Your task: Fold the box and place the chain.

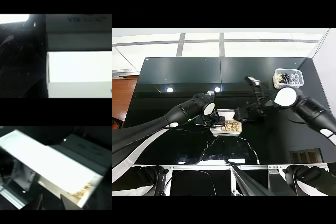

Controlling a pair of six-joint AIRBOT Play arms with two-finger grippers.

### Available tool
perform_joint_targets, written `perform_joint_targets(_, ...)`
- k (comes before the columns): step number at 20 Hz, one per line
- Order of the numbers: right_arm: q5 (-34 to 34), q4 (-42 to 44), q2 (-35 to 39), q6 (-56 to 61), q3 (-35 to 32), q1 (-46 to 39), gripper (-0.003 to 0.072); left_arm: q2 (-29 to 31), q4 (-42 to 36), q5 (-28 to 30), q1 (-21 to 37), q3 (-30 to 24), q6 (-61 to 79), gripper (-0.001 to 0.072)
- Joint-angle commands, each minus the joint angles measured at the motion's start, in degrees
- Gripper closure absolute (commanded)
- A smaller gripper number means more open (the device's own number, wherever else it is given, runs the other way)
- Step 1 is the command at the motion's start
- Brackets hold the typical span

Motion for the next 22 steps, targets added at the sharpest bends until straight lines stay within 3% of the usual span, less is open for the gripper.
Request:
perform_joint_targets(1, 7.06, -5.4, 3.85, -0.52, 0.46, -6.82, 0.0424, -0.02, 0.02, 0.09, 0.04, 0.07, 0.0, 0.0685)
perform_joint_targets(4, 9.38, -7.54, 7.87, -0.57, 0.44, -12.87, 0.0424, -0.02, 0.02, 0.15, 0.07, 0.09, 0.0, 0.0684)
perform_joint_targets(8, 10.62, -8.09, 8.24, -2.25, 0.44, -13.79, 0.0424, 0.76, -0.26, -1.66, 0.0, 1.18, -6.49, 0.0682)
perform_joint_targets(9, 10.29, -8.09, 8.24, -2.27, 0.44, -13.79, 0.0424, 1.4, -0.24, -1.62, 0.02, 1.18, -8.13, 0.0644)
perform_joint_targets(12, 9.2, -8.09, 8.24, -2.27, 0.44, -13.81, 0.0424, 3.74, -0.26, -1.95, 0.02, 1.18, -8.92, 0.0308)
perform_joint_targets(13, 9.11, -8.09, 8.24, -2.27, 0.44, -13.81, 0.0424, 5.01, 0.0, -2.27, 0.02, 1.18, -7.26, 0.0287)
perform_joint_targets(15, 9.18, -8.11, 8.24, -2.27, 0.44, -13.81, 0.0424, 9.25, 2.08, -4.44, 0.0, 1.14, -0.26, 0.0287)
perform_joint_targets(18, 9.16, -9.05, 8.24, -2.25, 0.44, -13.81, 0.0424, 20.2, 11.91, -9.22, 0.13, -1.38, 5.92, 0.0287)
perform_joint_targets(20, 8.74, -10.38, 8.24, -2.25, 0.44, -13.81, 0.0424, 28.89, 20.55, -9.92, 2.21, -7.65, 6.43, 0.0287)
perform_joint_targets(22, 7.8, -10.67, 8.24, -2.27, 0.44, -13.81, 0.0424, 36.13, 20.81, -6.08, 8.48, -17.05, 6.14, 0.0288)
